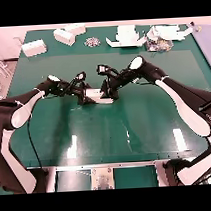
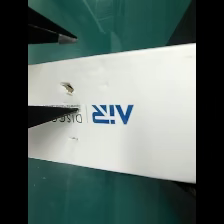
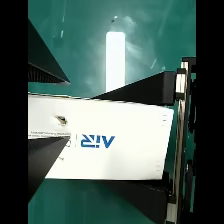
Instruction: Fold the box and place the chain.
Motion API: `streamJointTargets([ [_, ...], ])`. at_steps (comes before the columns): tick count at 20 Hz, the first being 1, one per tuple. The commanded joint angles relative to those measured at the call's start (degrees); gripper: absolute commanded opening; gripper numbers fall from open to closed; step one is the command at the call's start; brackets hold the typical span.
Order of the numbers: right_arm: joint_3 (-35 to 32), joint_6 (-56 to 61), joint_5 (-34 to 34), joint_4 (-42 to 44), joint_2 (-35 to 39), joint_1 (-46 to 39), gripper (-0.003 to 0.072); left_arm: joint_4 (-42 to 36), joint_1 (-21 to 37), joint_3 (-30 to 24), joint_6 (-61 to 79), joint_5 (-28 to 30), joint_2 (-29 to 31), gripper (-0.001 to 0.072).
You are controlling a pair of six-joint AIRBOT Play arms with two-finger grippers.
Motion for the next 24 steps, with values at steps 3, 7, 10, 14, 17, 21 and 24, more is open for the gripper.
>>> streamJointTargets([
  [3, -3.3, -3.8, 0.2, 14.4, 0.0, -4.3, 0.0393, 0.0, 0.1, 0.0, -0.1, 0.1, 0.0, 0.0630],
  [7, -4.0, -5.0, 0.2, 22.4, 0.0, -6.4, 0.0392, 0.0, 0.1, 0.0, -0.1, 0.1, 0.0, 0.0630],
  [10, -4.4, -5.7, 0.2, 23.7, -0.1, -6.4, 0.0077, 0.0, 0.1, 0.0, -0.1, 0.1, 0.0, 0.0630],
  [14, -8.1, -4.7, -0.5, 23.7, -2.4, -5.9, 0.0002, 0.0, 0.1, 0.0, -0.1, 0.1, 0.0, 0.0630],
  [17, -8.7, -1.7, -0.5, 22.0, -4.1, -5.4, 0.0002, 0.0, 0.1, 0.0, -0.1, 0.1, 0.0, 0.0630],
  [21, -9.0, 2.5, -0.4, 15.2, -5.0, -3.4, 0.0002, -0.1, 0.1, 0.0, -0.1, 0.1, 0.0, 0.0630],
  [24, -8.7, 3.5, -0.7, 14.1, -4.8, -3.3, 0.0002, -0.1, 0.1, 0.0, -0.1, 0.1, 0.0, 0.0630],
])
